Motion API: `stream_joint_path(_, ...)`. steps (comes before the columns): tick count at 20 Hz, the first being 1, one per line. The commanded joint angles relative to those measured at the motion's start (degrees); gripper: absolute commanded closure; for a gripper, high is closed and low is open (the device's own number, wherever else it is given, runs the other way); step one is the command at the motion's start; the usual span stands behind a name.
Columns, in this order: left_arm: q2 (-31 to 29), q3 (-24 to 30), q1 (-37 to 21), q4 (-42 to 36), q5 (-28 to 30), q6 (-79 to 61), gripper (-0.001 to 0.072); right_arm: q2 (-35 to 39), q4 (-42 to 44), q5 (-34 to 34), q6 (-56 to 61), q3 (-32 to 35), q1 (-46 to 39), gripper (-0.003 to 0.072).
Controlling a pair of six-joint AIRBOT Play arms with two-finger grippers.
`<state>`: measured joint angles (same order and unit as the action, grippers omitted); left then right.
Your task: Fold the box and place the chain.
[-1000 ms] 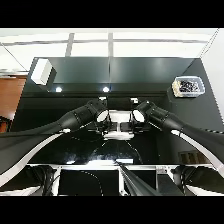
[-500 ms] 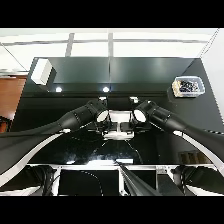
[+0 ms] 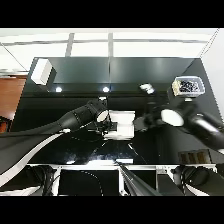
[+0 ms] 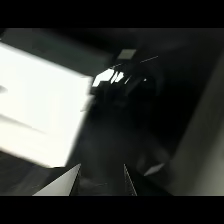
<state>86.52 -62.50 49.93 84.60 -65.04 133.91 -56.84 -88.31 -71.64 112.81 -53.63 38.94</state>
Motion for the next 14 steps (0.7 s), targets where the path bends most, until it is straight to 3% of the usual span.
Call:
stream_joint_path(1,0.04,-0.04,-0.04,0.0,0.0,0.04,0.0682,7.34,-18.29,-2.21,-1.66,0.26,-7.41,0.0361)
stream_joint_path(2,0.04,-0.04,-0.04,0.0,0.0,0.04,0.0682,7.28,-24.33,-0.2,-1.73,0.92,-11.39,0.0362)
stream_joint_path(4,0.04,-0.04,-0.04,0.0,0.04,0.04,0.0682,7.19,-31.06,11.72,-2.08,4.24,-20.37,0.0363)
stream_joint_path(6,0.04,-0.04,-0.04,-0.02,-0.02,0.04,0.0682,5.31,-29.66,26.21,-1.36,6.54,-30.91,0.0363)
stream_joint_path(8,0.04,-0.04,-0.04,-0.02,-0.02,0.04,0.0682,0.63,-26.75,34.91,4.46,6.36,-40.09,0.0363)
stream_joint_path(10,0.04,-0.04,-0.04,0.0,-0.02,0.04,0.0682,-5.81,-20.59,37.24,5.22,3.52,-46.49,0.0362)
stream_joint_path(13,0.04,-0.04,-0.07,0.0,0.02,0.04,0.0681,-17.16,-13.92,32.54,3.89,-6.05,-51.36,0.0361)
stream_joint_path(14,0.04,-0.04,-0.09,0.0,0.04,0.04,0.0682,-20.98,-10.32,30.53,0.5,-9.9,-52.11,0.0277)
